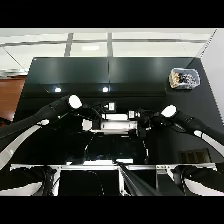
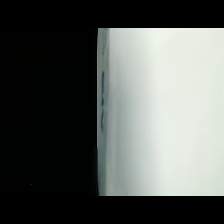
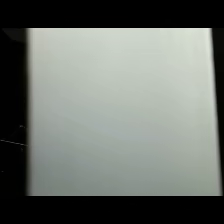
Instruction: Fold the box and place the chain.
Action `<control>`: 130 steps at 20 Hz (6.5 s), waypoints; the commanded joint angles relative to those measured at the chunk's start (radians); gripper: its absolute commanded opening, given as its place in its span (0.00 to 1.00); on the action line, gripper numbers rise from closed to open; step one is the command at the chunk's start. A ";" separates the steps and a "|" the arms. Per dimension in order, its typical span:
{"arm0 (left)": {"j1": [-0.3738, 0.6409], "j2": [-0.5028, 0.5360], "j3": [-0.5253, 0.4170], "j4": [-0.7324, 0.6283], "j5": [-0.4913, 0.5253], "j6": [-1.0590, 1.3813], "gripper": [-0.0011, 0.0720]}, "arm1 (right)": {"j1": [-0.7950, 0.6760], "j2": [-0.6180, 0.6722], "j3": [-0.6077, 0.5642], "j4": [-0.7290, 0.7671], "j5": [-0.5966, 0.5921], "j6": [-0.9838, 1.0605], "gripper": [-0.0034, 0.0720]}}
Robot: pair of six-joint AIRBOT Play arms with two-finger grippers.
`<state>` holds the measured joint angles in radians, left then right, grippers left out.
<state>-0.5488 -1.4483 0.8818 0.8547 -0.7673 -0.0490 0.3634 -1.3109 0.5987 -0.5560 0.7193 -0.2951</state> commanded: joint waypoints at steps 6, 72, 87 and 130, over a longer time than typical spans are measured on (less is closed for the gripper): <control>0.027 0.082 0.000 0.062 -0.072 -0.086 0.67 | 0.000 -0.001 -0.001 -0.002 -0.002 -0.001 0.76; 0.024 0.214 -0.175 0.059 -0.029 -0.064 0.53 | 0.000 -0.001 0.000 -0.002 -0.002 0.000 0.46; 0.026 0.121 -0.162 -0.209 0.005 -0.112 0.24 | 0.000 -0.001 0.000 -0.002 -0.002 0.000 0.46; 0.386 0.006 -0.218 -0.472 -0.406 -0.770 0.81 | 0.000 -0.001 0.000 -0.002 -0.003 0.000 0.46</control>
<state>-0.1429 -1.4410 0.6449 0.3901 -1.1599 -0.8272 0.3634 -1.3109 0.5987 -0.5579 0.7162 -0.2951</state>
